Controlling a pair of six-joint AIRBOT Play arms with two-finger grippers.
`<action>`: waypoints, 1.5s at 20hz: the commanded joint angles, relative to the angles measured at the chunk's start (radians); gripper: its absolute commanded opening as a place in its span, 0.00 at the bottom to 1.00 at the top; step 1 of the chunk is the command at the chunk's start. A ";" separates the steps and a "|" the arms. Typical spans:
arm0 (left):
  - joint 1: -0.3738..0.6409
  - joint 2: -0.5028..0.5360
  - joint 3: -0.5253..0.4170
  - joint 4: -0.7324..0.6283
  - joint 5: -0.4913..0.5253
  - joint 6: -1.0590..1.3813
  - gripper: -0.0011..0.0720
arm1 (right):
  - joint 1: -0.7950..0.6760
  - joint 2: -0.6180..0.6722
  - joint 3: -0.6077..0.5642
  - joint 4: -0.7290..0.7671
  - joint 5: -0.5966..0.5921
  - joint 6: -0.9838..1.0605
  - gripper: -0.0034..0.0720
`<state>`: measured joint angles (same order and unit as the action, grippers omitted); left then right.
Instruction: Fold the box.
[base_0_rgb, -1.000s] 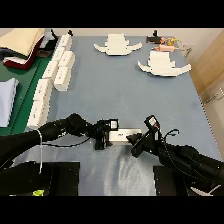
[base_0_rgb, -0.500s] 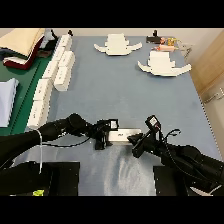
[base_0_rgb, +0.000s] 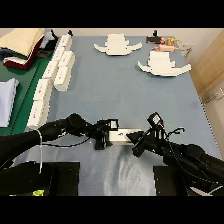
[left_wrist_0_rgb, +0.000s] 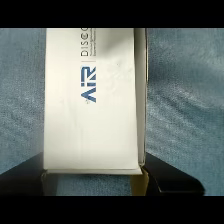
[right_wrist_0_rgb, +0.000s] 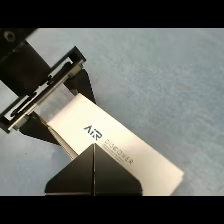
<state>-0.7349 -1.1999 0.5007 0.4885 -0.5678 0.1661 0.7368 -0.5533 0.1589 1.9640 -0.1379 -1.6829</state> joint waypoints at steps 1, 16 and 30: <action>-0.001 0.001 0.001 0.001 0.000 0.002 0.65 | 0.000 0.014 0.020 -0.034 0.011 -0.001 0.05; -0.001 0.001 0.001 0.001 0.000 0.002 0.65 | -0.294 -0.100 0.418 -0.537 -0.863 0.324 0.05; 0.117 0.149 0.012 0.024 -0.022 -0.179 0.65 | -0.315 -0.132 0.446 -0.488 -0.875 0.332 0.05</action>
<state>-0.6724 -1.0969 0.5117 0.4965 -0.5705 0.0525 0.4221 -0.6846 0.6037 1.4757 -1.0080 -1.3537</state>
